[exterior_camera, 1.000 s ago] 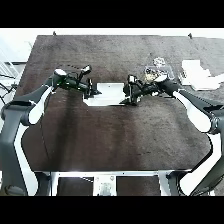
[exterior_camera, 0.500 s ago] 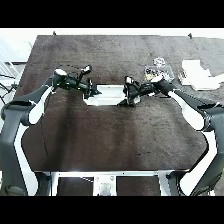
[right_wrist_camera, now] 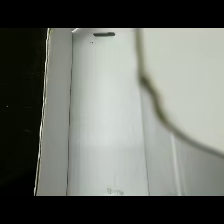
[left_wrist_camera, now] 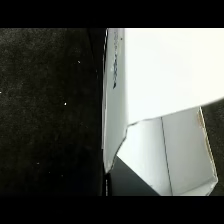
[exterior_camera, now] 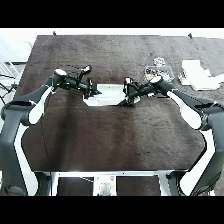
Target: Fold the box and place the chain.
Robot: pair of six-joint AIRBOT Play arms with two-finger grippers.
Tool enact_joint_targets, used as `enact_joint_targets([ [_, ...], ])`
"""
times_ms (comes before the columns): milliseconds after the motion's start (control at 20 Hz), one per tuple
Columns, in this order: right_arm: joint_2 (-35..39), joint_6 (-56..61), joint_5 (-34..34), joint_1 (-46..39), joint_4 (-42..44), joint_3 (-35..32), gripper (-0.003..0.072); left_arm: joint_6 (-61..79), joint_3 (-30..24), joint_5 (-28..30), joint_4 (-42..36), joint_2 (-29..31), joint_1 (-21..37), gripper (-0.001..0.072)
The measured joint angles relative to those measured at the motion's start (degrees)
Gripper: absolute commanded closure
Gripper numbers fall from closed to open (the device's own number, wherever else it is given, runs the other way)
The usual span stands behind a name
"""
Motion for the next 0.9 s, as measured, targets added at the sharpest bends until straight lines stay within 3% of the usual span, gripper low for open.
enact_joint_targets([
  [500,-0.37,0.13,0.00,0.02,-1.01,0.76,0.0048,0.00,0.00,-0.02,0.00,0.00,0.02,0.0692],
  [600,-0.39,0.13,-0.02,0.02,-1.27,0.76,0.0094,0.00,0.00,-0.02,0.00,0.00,0.02,0.0692],
  [900,-0.39,0.09,-0.02,0.02,-1.49,0.79,0.0097,0.00,0.00,-0.04,0.00,0.00,0.00,0.0692],
])
